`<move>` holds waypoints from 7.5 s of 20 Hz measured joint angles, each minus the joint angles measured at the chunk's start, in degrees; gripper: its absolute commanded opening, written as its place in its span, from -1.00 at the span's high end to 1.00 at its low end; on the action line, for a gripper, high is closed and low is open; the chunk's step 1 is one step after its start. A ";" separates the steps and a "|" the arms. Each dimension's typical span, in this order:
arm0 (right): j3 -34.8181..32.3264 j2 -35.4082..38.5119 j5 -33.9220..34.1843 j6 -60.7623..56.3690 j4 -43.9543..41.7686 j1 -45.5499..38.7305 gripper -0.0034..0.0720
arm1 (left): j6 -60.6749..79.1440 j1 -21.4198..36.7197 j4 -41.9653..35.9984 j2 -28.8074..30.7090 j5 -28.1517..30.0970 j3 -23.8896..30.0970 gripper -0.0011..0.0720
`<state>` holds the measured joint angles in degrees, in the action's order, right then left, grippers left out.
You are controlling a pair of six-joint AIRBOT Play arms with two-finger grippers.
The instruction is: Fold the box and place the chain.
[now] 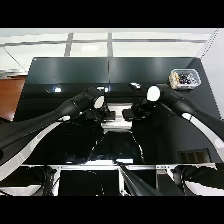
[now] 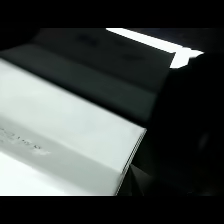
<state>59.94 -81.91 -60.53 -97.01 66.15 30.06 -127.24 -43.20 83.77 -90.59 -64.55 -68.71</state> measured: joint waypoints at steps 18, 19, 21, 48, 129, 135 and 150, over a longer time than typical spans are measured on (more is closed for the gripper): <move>3.61 -4.81 -4.59 -21.35 13.70 6.38 0.24 | -0.11 0.04 -0.02 -0.02 -0.07 -0.02 0.89; 3.61 -4.81 -4.92 -21.29 13.49 6.45 0.22 | 0.22 0.04 0.15 -0.02 0.04 -0.02 0.89; 3.61 -4.81 -4.68 -21.51 13.35 6.56 0.87 | 0.22 0.04 0.15 -0.02 -0.07 -0.02 0.89; 33.48 -16.63 -0.15 -28.06 12.44 -38.95 -0.87 | -0.02 0.04 -0.20 -0.02 -0.42 -0.02 0.89; 42.71 22.43 -29.31 16.44 -27.80 -26.69 0.88 | 0.85 0.04 -0.24 -0.02 -1.68 -0.02 0.89; 33.03 22.25 -25.53 18.73 -30.84 -20.98 0.88 | 0.85 0.04 -0.26 -0.02 -1.68 -0.02 0.89; -9.66 20.13 1.84 20.76 -28.65 -12.04 -0.18 | 0.85 0.04 -0.07 -0.02 -1.25 -0.02 0.89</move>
<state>50.28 -61.78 -58.70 -76.25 37.50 18.02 -126.39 -43.16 83.70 -90.61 -65.80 -68.73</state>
